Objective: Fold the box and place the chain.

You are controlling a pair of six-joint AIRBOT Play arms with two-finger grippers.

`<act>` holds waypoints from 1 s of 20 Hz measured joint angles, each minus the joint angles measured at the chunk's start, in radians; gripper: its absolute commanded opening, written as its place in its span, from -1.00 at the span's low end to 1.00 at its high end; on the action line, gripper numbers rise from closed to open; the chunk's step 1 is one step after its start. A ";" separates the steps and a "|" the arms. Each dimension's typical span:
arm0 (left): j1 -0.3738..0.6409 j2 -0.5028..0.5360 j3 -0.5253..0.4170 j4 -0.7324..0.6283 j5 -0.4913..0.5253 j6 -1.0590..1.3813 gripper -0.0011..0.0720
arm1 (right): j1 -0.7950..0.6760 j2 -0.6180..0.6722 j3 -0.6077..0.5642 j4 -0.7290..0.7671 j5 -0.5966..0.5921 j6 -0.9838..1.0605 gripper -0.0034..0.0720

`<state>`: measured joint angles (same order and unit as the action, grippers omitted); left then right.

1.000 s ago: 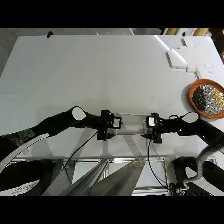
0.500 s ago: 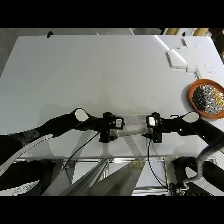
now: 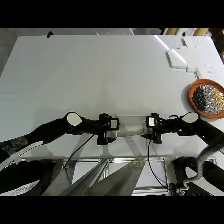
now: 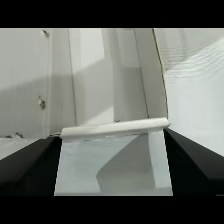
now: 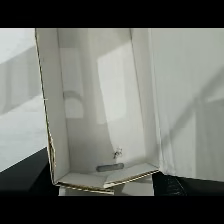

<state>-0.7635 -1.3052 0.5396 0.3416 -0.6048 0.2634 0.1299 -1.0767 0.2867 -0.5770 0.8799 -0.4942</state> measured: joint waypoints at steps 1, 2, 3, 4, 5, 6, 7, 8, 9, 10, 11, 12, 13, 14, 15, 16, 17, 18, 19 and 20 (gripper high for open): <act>0.000 -0.007 -0.004 -0.002 0.008 0.001 0.96 | 0.000 0.000 0.000 0.000 -0.001 0.000 0.30; -0.001 -0.013 -0.006 -0.008 0.015 0.003 0.96 | 0.000 0.000 0.000 0.000 -0.003 0.000 0.30; -0.003 -0.019 -0.008 -0.017 0.025 0.006 0.96 | 0.000 0.000 0.000 0.000 -0.003 0.000 0.30; -0.005 -0.025 -0.009 -0.030 0.034 0.016 0.96 | 0.000 0.000 0.000 -0.001 -0.002 0.000 0.30; -0.009 -0.030 -0.009 -0.045 0.038 0.030 0.96 | 0.000 0.000 0.000 -0.001 -0.002 0.000 0.30; -0.013 -0.035 -0.010 -0.059 0.042 0.049 0.96 | 0.000 0.000 0.000 -0.001 -0.002 0.000 0.30; -0.019 -0.040 -0.011 -0.078 0.051 0.069 0.96 | 0.000 0.000 0.000 -0.001 -0.002 0.000 0.30; -0.025 -0.045 -0.011 -0.094 0.060 0.086 0.95 | 0.000 0.000 0.000 -0.002 -0.002 0.000 0.30; -0.030 -0.048 -0.011 -0.108 0.066 0.100 0.95 | 0.000 0.000 0.000 -0.002 -0.002 0.000 0.30; -0.034 -0.051 -0.011 -0.118 0.071 0.109 0.95 | 0.000 0.000 0.000 -0.002 -0.002 0.000 0.30; -0.036 -0.053 -0.011 -0.128 0.077 0.117 0.95 | 0.000 0.000 0.000 -0.002 -0.002 0.000 0.30; -0.038 -0.055 -0.011 -0.139 0.082 0.124 0.95 | 0.000 0.000 0.000 -0.002 -0.002 0.000 0.30; -0.039 -0.056 -0.011 -0.154 0.084 0.132 0.95 | 0.000 0.000 0.000 -0.002 -0.002 -0.001 0.30; -0.040 -0.057 -0.011 -0.169 0.086 0.143 0.95 | 0.000 0.000 0.000 -0.002 -0.002 -0.001 0.30; -0.041 -0.058 -0.011 -0.185 0.087 0.155 0.95 | 0.000 0.000 0.000 -0.002 -0.002 -0.001 0.30; -0.041 -0.058 -0.011 -0.203 0.088 0.166 0.94 | 0.000 0.000 0.000 -0.002 -0.003 -0.001 0.30; -0.041 -0.058 -0.011 -0.216 0.090 0.177 0.94 | 0.000 0.000 0.000 -0.002 -0.003 -0.001 0.30; -0.041 -0.059 -0.011 -0.229 0.090 0.183 0.94 | 0.000 0.000 0.000 -0.002 -0.003 -0.001 0.30; -0.041 -0.060 -0.011 -0.237 0.091 0.190 0.93 | 0.000 0.000 0.000 -0.002 -0.003 -0.001 0.30; -0.042 -0.063 -0.011 -0.246 0.091 0.195 0.93 | 0.000 0.000 0.000 -0.002 -0.003 -0.001 0.30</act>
